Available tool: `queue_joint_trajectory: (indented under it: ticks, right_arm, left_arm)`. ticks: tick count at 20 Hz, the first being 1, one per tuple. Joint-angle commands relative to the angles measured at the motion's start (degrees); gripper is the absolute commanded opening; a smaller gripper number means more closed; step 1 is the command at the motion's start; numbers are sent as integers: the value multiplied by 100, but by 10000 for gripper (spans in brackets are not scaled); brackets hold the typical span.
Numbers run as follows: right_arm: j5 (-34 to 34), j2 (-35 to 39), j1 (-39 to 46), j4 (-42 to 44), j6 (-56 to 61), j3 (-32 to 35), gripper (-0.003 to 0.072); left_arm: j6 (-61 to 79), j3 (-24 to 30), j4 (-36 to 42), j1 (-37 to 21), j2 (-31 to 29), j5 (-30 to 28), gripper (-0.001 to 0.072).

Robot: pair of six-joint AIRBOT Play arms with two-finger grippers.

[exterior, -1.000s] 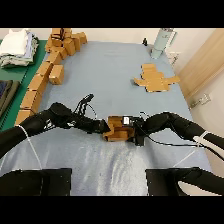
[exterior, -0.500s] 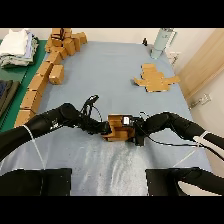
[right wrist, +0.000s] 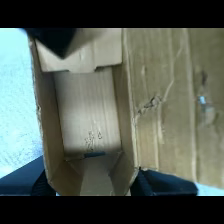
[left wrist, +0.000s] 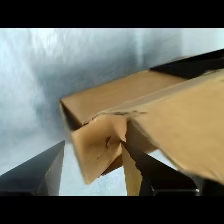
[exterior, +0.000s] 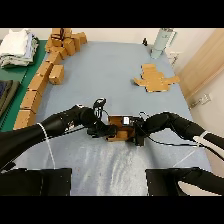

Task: Fold the box.

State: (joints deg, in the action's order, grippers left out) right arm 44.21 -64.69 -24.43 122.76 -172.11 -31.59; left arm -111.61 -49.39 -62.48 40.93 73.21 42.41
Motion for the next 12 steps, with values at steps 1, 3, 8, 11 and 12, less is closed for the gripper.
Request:
queue_joint_trajectory:
  ticks: [1, 3, 8, 11, 12]
  right_arm:
    - [0, 0, -4, 2, 2, 2, 582]
    - [0, 0, -4, 2, 2, 2, 581]
    - [0, 0, -4, 2, 0, 2, 582]
    - [0, 0, -4, 2, 0, 2, 582]
    - [0, 0, -4, 2, 2, 2, 581]
  left_arm:
    - [-1115, -184, -693, 275, 107, 153, 543]
    - [-1298, -385, -833, 343, 278, 249, 542]
    - [-1672, -1193, -1464, 374, 909, 992, 525]
    - [-1891, -1445, -1620, 361, 1075, 1384, 526]
    - [-1895, -1467, -1576, 363, 1126, 1370, 526]
